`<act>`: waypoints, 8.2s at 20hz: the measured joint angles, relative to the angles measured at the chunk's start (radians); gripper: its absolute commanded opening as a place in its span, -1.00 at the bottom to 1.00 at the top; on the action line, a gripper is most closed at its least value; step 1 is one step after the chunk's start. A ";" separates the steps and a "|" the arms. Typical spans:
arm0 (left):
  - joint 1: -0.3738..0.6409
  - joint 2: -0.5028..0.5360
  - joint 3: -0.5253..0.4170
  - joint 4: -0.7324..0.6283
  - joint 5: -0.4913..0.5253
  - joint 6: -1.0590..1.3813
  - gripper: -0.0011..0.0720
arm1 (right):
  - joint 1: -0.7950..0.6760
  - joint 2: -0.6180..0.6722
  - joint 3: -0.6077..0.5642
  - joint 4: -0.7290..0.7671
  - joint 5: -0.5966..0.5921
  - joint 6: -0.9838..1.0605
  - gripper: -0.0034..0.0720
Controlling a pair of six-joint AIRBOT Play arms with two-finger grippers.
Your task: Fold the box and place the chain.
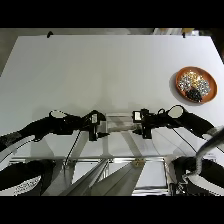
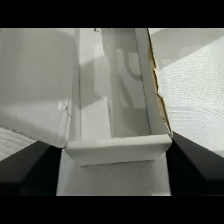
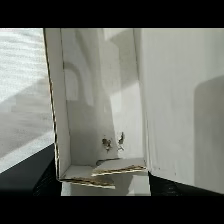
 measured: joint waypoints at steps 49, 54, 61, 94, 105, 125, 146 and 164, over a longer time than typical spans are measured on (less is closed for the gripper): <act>-0.013 -0.001 0.001 -0.024 0.023 0.002 -0.42 | -0.001 0.367 0.000 0.023 -0.037 0.229 -0.86; -0.013 -0.001 0.001 -0.024 0.022 0.001 -0.42 | -0.002 0.178 0.000 0.164 -0.196 0.217 -0.86; -0.013 -0.001 0.001 -0.024 0.022 0.002 -0.42 | -0.002 0.182 0.000 0.134 -0.179 0.240 -0.86; -0.013 -0.001 0.001 -0.023 0.022 0.001 -0.42 | -0.002 0.145 -0.021 -0.025 0.001 0.128 -0.87; -0.013 -0.001 0.001 -0.024 0.023 0.000 -0.42 | -0.196 0.369 -0.022 -0.270 0.075 0.989 -0.87; -0.013 -0.001 0.001 -0.024 0.022 0.000 -0.42 | -0.296 0.090 -0.051 0.086 0.181 1.182 -0.32; -0.013 -0.001 0.001 -0.024 0.023 0.000 -0.42 | -0.082 0.268 -0.024 -0.027 0.095 1.413 0.17; -0.013 -0.001 0.001 -0.024 0.022 0.001 -0.42 | 0.320 -0.082 0.369 -0.687 0.214 2.230 -0.06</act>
